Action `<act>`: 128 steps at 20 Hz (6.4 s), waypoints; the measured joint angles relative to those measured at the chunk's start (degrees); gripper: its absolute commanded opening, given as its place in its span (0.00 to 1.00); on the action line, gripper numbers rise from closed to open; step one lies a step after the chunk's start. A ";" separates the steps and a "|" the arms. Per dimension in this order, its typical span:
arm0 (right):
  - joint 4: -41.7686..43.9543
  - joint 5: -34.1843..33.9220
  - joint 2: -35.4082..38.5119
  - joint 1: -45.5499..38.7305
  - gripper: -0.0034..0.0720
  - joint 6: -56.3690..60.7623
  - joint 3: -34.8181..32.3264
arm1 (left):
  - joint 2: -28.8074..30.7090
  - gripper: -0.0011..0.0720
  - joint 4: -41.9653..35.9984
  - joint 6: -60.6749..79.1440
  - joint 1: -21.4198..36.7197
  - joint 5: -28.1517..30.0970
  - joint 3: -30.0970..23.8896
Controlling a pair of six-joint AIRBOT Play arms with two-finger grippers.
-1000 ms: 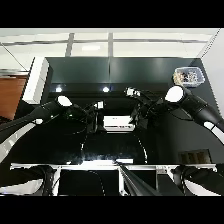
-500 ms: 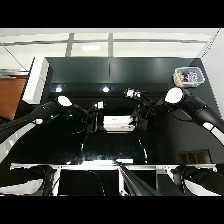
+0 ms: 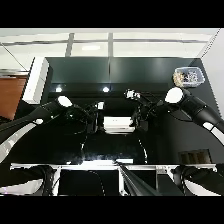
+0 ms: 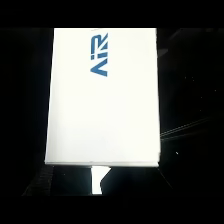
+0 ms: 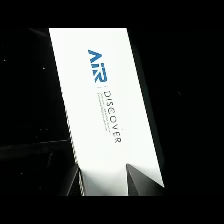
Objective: Fold the box and place the chain.
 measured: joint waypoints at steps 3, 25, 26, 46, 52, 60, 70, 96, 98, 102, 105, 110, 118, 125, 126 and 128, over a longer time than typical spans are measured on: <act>0.00 0.33 0.00 0.00 0.46 0.35 0.00 | 0.00 0.78 0.00 -0.02 0.00 0.00 0.00; -0.61 2.95 3.48 -1.99 0.46 6.75 -1.51 | 0.00 0.78 -0.20 -0.28 0.00 0.20 0.00; -0.33 4.22 4.50 -3.48 0.46 9.27 -1.44 | 0.00 0.78 -0.20 -0.24 0.00 0.20 0.00; 32.87 -10.80 3.06 -3.30 0.07 26.27 -16.02 | 0.00 0.78 -0.09 0.00 0.00 0.13 0.00; 31.10 -12.04 0.68 -3.10 0.07 27.71 -16.09 | 0.00 0.78 -0.04 0.04 0.00 0.13 0.00; 27.98 -10.49 -0.13 -3.08 0.07 27.58 -15.02 | 0.00 0.81 0.00 -0.02 0.00 0.15 0.00; 9.77 8.83 17.03 -21.20 0.07 31.45 1.03 | 7.91 1.00 6.36 -4.68 0.20 0.26 0.39; 3.02 8.81 24.50 -35.17 0.07 34.21 -4.98 | -2.62 0.99 14.32 -31.54 -14.21 -2.97 18.53; 3.02 8.50 24.50 -35.19 0.07 34.16 -4.98 | -2.67 0.99 14.62 -31.74 -14.23 -3.10 18.53; 3.02 8.13 24.50 -35.17 0.07 34.14 -4.98 | -2.69 0.99 14.88 -31.76 -14.64 -3.80 18.53; 3.04 7.78 24.50 -35.17 0.07 34.12 -4.98 | -2.78 0.99 15.43 -31.85 -15.45 -3.96 18.56; 3.04 7.50 24.50 -35.17 0.07 34.14 -4.98 | -2.84 0.99 18.21 -31.85 -17.03 -3.56 18.56; 3.04 7.39 24.50 -35.19 0.07 34.14 -4.98 | -2.91 0.99 21.16 -31.78 -18.95 -2.36 18.56; 3.04 6.45 24.50 -35.17 0.07 34.14 -5.03 | -5.22 0.86 25.05 -31.76 -21.81 4.48 18.51; 3.02 6.43 24.50 -35.17 0.07 34.14 -5.03 | -5.33 0.68 25.24 -31.85 -21.99 4.85 18.53; 3.02 6.36 24.50 -35.19 0.07 34.14 -5.03 | -5.14 0.51 25.90 -33.55 -22.16 5.53 18.53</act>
